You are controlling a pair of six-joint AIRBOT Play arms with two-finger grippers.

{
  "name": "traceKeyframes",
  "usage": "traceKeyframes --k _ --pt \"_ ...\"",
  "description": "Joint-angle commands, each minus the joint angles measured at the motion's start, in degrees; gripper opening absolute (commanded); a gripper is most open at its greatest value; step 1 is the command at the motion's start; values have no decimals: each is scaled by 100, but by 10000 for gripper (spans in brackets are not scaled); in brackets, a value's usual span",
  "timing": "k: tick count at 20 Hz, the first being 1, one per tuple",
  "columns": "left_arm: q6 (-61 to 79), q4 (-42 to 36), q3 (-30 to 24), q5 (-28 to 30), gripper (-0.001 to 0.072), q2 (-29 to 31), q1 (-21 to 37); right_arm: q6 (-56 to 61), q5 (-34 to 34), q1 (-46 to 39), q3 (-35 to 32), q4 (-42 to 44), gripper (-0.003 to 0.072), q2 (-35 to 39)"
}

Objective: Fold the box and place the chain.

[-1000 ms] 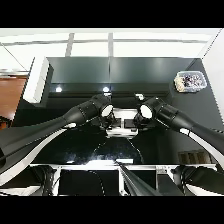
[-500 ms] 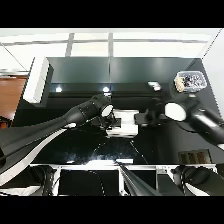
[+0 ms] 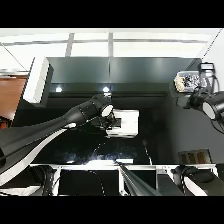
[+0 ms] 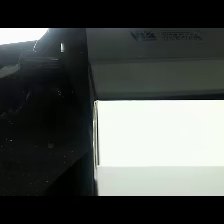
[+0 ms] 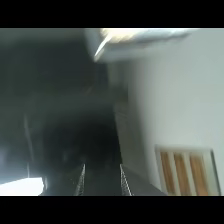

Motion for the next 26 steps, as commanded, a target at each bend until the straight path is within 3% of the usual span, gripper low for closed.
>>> traceKeyframes --k 1,4,6,9,14,21,26 --pt "0 2 0 22 30 0 2 498 -2070 -1283 -363 109 285 -363" --pt "2 2 0 26 30 0 2 887 -2559 -1862 17 680 291 -1062" --pt "2 0 0 26 30 0 2 595 -2116 -1996 772 1150 720 -1805" --pt "0 0 0 24 30 0 2 -942 -968 -2044 2256 2090 720 -3008" --pt "2 0 0 24 30 -2 2 -988 254 -2214 4332 2238 720 -4489" --pt "0 0 0 138 30 -4 2 -367 481 -2507 5571 2024 720 -5523" --pt "0 0 0 125 31 -4 2 -201 710 -2669 5949 1980 720 -6033"
